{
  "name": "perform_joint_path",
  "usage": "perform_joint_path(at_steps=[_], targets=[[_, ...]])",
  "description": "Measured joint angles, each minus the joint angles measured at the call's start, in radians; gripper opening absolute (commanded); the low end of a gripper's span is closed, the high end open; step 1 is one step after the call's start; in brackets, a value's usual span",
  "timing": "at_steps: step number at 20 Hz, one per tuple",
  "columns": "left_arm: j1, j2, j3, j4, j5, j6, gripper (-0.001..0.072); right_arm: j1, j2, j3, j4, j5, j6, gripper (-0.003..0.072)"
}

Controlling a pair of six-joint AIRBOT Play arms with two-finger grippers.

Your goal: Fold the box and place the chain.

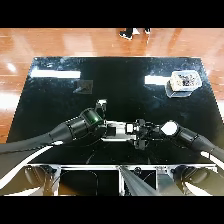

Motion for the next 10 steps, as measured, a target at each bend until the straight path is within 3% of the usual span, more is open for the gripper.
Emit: perform_joint_path(at_steps=[3,4,5,6,10], targets=[[0.0,0.0,0.0,-0.009,-0.006,0.009,0.0027,0.0,0.0,0.0,-0.002,-0.001,-0.002,0.0498],[0.0,0.0,0.0,-0.013,-0.008,0.01,0.0114,0.0,0.0,0.0,-0.003,-0.001,-0.002,0.0499],[0.0,0.0,0.0,-0.015,-0.011,0.016,0.0265,0.0,0.0,0.0,-0.003,-0.002,-0.003,0.0498],[0.0,-0.001,-0.001,-0.023,-0.024,0.021,0.0321,0.0,0.0,0.0,-0.004,-0.002,-0.004,0.0499],[0.0,-0.001,-0.001,-0.034,-0.028,0.019,0.0311,0.0,0.0,0.0,-0.003,-0.003,-0.003,0.0498]])
